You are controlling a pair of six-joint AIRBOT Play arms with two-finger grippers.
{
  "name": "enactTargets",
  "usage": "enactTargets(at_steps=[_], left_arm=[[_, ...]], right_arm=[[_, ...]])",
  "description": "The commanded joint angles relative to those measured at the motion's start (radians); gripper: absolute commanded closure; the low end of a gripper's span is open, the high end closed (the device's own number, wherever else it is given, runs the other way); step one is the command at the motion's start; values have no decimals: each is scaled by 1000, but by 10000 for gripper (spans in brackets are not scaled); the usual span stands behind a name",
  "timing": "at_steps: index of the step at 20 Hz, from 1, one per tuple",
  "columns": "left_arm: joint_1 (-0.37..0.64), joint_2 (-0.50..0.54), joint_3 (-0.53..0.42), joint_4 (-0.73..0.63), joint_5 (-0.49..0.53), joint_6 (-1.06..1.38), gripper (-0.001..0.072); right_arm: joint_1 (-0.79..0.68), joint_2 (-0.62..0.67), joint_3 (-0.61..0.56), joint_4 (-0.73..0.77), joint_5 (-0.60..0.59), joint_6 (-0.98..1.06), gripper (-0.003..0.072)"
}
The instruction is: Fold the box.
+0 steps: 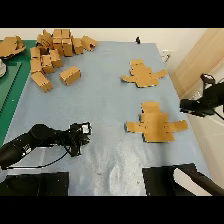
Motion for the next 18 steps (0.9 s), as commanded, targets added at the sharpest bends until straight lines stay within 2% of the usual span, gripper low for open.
enactTargets(at_steps=[1, 3, 6, 10, 14, 15, 16, 17, 18], left_arm=[[1, -1, 0, -107, -36, -79, 578], [1, -1, 0, -230, -48, -155, 578], [1, -1, 0, -355, -53, -194, 579], [1, -1, 0, -447, -52, -194, 579], [1, -1, 0, -469, -53, -198, 579], [1, -1, 1, -482, -52, -230, 579], [1, -1, 1, -504, -51, -268, 579], [1, -1, 6, -513, -51, -308, 579], [1, -1, 13, -513, -50, -351, 579]], right_arm=[[-161, -100, 14, 16, -60, -102, 211], [-193, -150, 14, 108, -92, -231, 210], [-213, -213, 14, 126, -90, -296, 211], [-223, -265, 12, 176, -98, -325, 211], [-222, -293, 12, 311, -98, -383, 242], [-221, -292, 12, 357, -109, -405, 275], [-221, -292, 12, 408, -128, -425, 404], [-220, -292, 12, 449, -151, -434, 472], [-220, -292, 12, 486, -174, -434, 497]])
